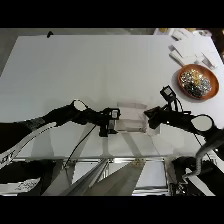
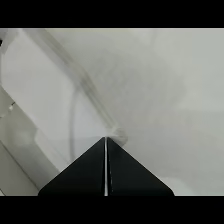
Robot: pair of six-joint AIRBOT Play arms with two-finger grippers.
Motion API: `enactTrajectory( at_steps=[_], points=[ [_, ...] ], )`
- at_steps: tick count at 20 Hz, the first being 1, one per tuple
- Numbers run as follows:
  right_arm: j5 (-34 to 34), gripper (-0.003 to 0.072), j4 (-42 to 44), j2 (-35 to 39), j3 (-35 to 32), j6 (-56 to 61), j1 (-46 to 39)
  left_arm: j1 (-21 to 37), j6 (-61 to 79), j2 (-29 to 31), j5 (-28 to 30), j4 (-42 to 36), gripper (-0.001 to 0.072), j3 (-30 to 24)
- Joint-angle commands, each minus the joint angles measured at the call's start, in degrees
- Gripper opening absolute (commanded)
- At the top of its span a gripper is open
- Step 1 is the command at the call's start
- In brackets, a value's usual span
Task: Fold the box and place the chain.
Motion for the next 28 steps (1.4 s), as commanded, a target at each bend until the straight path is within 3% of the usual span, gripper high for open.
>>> enactTrajectory(
  at_steps=[1,4,6,7,9,13,15,20,22,23,28],
  points=[
    [9.4,0.0011,-16.2,8.1,2.7,1.3,0.0,0.0,-0.1,0.0,0.0,-0.1,0.0271,0.0],
    [22.0,0.0013,-27.9,9.8,2.8,-7.0,0.0,0.0,-0.2,0.0,0.0,-0.1,0.0271,0.0],
    [24.5,0.0013,-30.1,8.5,2.6,-10.8,0.0,0.0,-0.1,0.0,0.0,-0.1,0.0271,0.0],
    [24.0,0.0017,-29.6,7.3,2.6,-14.1,0.0,0.0,-0.2,0.0,0.0,-0.1,0.0271,0.0],
    [22.3,0.0113,-27.5,4.4,2.6,-22.9,0.3,0.0,-0.2,0.0,0.0,-0.1,0.0271,0.0],
    [18.4,0.0118,-21.6,-2.6,2.6,-33.6,3.4,0.0,-0.2,0.0,0.0,-0.1,0.0271,0.0],
    [14.7,0.0172,-19.4,-5.9,2.6,-33.7,4.1,0.0,-0.2,0.0,0.0,-0.1,0.0271,0.0],
    [12.0,0.0166,-14.2,-9.5,2.6,-37.0,4.1,0.0,-0.1,0.0,0.0,-0.1,0.0271,0.0],
    [12.0,0.0136,-11.0,-9.5,2.6,-38.2,4.1,0.0,-0.2,0.0,0.0,-0.1,0.0271,0.0],
    [12.0,0.0084,-10.0,-9.5,2.6,-38.2,4.1,0.0,-0.2,0.0,0.0,-0.1,0.0271,0.0],
    [11.6,0.0084,-4.9,-10.3,1.4,-40.4,4.1,0.0,-0.2,0.0,0.0,-0.1,0.0271,0.0]
  ],
)
